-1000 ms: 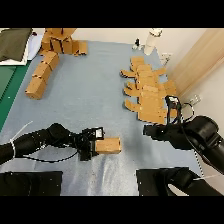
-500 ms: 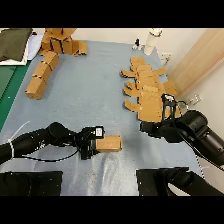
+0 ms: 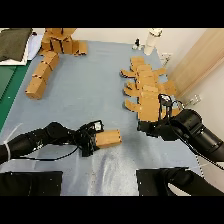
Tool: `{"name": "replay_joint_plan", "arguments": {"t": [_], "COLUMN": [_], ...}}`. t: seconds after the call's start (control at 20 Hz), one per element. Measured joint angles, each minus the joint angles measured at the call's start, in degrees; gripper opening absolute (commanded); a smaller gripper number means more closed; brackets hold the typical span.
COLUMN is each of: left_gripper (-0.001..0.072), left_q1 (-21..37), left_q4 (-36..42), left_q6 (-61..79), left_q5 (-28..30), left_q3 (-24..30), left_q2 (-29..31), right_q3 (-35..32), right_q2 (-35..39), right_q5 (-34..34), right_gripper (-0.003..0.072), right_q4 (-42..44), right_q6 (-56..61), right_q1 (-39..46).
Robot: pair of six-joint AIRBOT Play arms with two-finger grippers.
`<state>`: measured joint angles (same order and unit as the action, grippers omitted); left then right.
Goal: Fold the box.
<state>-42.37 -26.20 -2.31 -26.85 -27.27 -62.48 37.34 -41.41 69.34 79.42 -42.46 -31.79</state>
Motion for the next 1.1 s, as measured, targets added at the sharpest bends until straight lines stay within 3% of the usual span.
{"name": "replay_joint_plan", "arguments": {"t": [0.2, 0.35, 0.5, 0.75, 0.9, 1.1], "left_gripper": [0.052, 0.052, 0.052, 0.052, 0.052, 0.052], "left_q1": [6.51, 17.22, 30.03, 48.09, 53.24, 55.76], "left_q4": [-15.67, -31.47, -42.56, -49.35, -50.49, -51.17], "left_q6": [-23.19, -43.82, -56.35, -64.22, -65.59, -66.34], "left_q5": [1.53, -4.0, -11.61, -17.64, -17.31, -12.87], "left_q3": [0.0, 0.0, 0.0, 0.0, 0.02, -0.52], "left_q2": [6.29, 12.13, 17.22, 20.79, 19.21, 13.35], "right_q3": [0.02, 0.0, -0.02, -0.5, -0.59, -0.59], "right_q2": [-0.02, -0.07, -0.07, -0.04, -0.04, -0.07], "right_q5": [-0.26, -0.26, -0.35, -1.53, -2.29, -2.73], "right_gripper": [0.0005, 0.0006, 0.0006, 0.0005, 0.0006, 0.0005], "right_q4": [-0.22, -0.61, -1.16, -1.7, -1.77, -1.77], "right_q6": [-0.02, -0.07, -0.61, -1.03, -1.07, -1.09], "right_q1": [0.0, 0.0, 0.0, 0.0, 0.0, 0.0]}}
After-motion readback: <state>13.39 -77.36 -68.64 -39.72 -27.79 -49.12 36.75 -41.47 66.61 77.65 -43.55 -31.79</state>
